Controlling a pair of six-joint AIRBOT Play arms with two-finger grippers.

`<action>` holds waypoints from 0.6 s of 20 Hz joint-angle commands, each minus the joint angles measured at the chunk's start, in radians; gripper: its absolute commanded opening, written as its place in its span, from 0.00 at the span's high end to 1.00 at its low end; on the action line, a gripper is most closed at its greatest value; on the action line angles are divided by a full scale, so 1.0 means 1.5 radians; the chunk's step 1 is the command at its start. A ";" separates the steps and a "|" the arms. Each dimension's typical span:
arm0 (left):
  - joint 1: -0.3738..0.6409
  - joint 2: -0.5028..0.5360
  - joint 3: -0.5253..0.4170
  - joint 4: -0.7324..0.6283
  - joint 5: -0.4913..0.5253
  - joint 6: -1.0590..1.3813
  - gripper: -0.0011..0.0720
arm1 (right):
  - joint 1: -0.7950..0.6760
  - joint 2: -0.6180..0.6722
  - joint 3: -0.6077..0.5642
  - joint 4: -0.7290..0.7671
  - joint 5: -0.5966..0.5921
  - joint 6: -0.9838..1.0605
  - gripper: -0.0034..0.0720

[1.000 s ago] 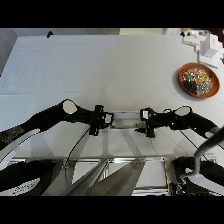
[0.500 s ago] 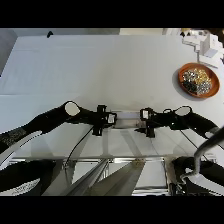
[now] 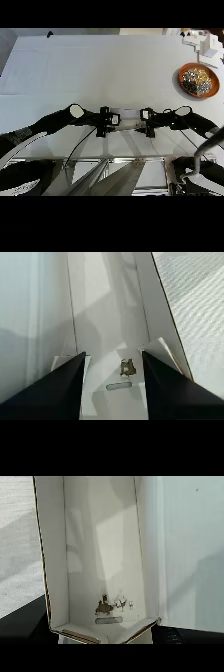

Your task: Fold the box and place the chain.

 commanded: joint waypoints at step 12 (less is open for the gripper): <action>0.008 0.037 -0.001 0.039 -0.028 -0.181 0.98 | 0.000 0.000 0.001 0.001 0.000 0.001 0.56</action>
